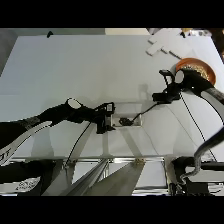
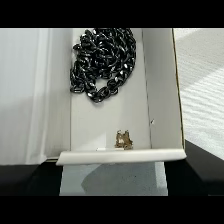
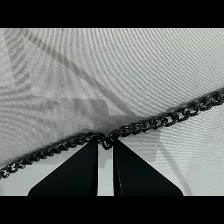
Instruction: Fold the box and place the chain.
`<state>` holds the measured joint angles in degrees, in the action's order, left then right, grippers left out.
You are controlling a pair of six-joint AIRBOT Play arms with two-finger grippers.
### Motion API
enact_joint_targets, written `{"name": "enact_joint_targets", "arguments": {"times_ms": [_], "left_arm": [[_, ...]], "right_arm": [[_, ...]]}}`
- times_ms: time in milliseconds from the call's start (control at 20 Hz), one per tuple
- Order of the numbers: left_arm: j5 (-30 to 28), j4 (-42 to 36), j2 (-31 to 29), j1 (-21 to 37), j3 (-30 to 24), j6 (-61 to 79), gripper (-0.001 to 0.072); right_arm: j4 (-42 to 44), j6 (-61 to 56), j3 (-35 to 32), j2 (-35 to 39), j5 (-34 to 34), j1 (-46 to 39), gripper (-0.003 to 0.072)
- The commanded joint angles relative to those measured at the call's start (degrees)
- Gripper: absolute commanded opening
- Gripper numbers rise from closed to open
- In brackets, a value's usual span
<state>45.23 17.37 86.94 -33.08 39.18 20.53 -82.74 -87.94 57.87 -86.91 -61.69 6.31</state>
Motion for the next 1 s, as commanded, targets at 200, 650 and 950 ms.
{"name": "enact_joint_targets", "arguments": {"times_ms": [200,650,950], "left_arm": [[0.0,0.0,0.0,0.0,0.0,0.0,0.0134],[0.0,0.0,0.0,0.0,0.0,0.0,0.0134],[0.0,0.0,0.0,0.0,0.0,0.0,0.0134]], "right_arm": [[0.0,6.2,-0.3,9.6,-3.4,0.1,0.0015],[2.0,8.9,-0.6,35.7,-6.9,12.0,0.0015],[9.9,8.3,-0.6,39.4,-2.2,28.3,0.0015]]}}
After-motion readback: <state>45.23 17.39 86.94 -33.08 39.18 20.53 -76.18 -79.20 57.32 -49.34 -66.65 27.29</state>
